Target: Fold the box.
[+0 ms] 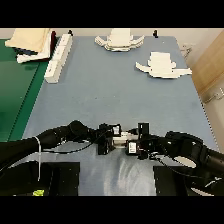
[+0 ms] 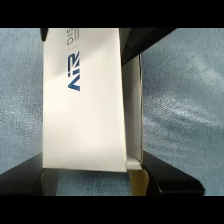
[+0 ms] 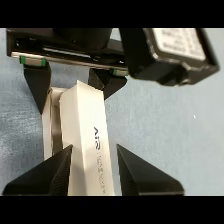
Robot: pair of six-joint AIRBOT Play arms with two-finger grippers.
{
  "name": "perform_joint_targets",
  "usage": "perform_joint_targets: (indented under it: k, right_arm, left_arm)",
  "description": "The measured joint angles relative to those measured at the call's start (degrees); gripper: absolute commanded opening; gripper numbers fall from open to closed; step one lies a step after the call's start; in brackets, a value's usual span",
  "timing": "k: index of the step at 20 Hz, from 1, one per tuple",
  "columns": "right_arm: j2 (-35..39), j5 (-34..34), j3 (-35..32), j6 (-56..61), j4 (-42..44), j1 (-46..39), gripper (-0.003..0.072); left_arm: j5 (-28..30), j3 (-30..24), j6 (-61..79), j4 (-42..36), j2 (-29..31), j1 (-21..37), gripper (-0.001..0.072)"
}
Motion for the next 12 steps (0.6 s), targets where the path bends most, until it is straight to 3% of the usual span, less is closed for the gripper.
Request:
perform_joint_targets:
  k: [12]
  right_arm:
    - [-0.3, 0.1, 0.0, 0.0, 2.9, 0.0, 0.0404]
  left_arm:
    - [-0.2, 0.0, 0.0, 0.1, 0.0, 0.0, 0.0459]
